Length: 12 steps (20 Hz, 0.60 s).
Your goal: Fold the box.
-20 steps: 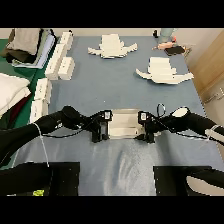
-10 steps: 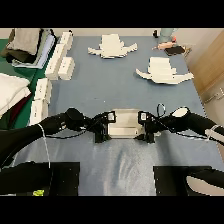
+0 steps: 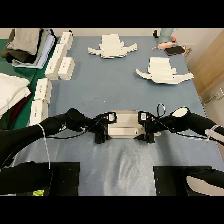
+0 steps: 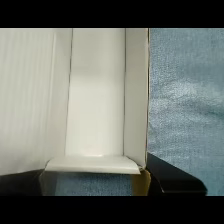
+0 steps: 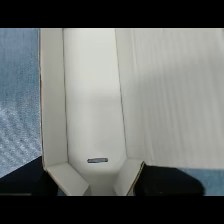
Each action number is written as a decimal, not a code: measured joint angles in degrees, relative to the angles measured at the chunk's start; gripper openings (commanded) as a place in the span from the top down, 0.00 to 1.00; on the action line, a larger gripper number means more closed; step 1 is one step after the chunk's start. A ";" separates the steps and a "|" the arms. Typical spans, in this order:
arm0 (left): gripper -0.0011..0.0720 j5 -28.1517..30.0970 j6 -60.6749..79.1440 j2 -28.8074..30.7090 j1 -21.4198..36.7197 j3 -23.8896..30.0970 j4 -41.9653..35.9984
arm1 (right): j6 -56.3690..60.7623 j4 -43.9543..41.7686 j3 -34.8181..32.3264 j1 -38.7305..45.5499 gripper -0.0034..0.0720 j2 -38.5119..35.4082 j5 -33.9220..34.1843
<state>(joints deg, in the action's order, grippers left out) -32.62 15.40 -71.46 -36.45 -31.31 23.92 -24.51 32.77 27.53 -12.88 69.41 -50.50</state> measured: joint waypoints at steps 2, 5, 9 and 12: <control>0.13 -0.20 -0.17 0.00 0.00 0.00 0.09 | 0.00 0.00 0.00 0.00 0.16 0.00 0.02; 0.00 -0.68 -0.39 0.26 0.13 0.02 0.20 | 0.02 0.00 0.00 0.00 0.16 0.00 0.00; 0.00 -0.94 -0.46 0.66 0.50 0.04 0.07 | 0.02 0.02 0.00 0.00 0.16 0.00 0.02; 0.00 -0.90 -1.29 0.76 0.72 0.22 0.09 | 0.02 0.00 0.00 0.00 0.16 0.00 0.00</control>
<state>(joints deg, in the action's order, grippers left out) -33.52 14.11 -70.70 -35.73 -31.09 24.01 -24.49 32.77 27.53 -12.88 69.41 -50.50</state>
